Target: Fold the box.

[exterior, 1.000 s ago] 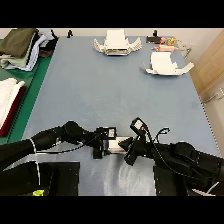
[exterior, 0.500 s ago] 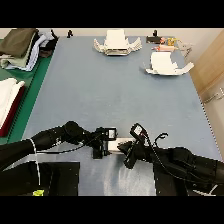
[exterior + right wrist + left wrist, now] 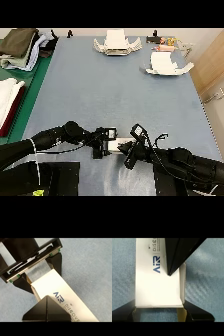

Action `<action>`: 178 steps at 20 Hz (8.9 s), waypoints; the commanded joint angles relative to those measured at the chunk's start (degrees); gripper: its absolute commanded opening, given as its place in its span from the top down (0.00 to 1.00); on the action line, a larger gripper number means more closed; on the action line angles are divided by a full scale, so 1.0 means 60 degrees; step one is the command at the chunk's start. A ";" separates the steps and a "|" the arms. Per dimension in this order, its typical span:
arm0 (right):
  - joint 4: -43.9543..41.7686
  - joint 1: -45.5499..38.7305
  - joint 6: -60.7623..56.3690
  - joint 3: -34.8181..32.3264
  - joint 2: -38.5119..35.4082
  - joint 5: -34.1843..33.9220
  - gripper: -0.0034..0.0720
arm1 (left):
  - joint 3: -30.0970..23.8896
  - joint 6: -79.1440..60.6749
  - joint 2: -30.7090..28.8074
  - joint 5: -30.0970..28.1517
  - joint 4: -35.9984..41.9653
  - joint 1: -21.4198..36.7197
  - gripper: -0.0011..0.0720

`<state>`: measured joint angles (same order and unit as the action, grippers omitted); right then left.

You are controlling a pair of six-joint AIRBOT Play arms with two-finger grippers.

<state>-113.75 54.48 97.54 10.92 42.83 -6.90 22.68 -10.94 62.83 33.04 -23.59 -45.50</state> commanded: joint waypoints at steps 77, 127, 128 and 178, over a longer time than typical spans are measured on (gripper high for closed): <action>0.8167 -0.3803 -0.8040 0.4393 0.1767 -0.7759 0.95 | 0.0076 0.1483 -0.0117 0.0776 -0.1519 0.5555 0.17; 0.7963 -0.3807 -0.8032 0.4393 0.1767 -0.7701 0.95 | 0.7945 0.7082 0.5421 -0.2251 -0.3865 0.9176 0.41; 0.7963 -0.3803 -0.8032 0.4393 0.1767 -0.7701 0.95 | 0.8524 0.7173 0.5887 -0.2095 -0.3865 0.9355 0.41; 0.7963 -0.3803 -0.8032 0.4393 0.1767 -0.7701 0.95 | 1.0910 0.8466 0.4375 0.5515 -0.5774 1.0433 0.96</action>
<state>-65.95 31.66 49.34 37.26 53.41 -53.10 88.09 38.22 94.41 56.10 -57.19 17.10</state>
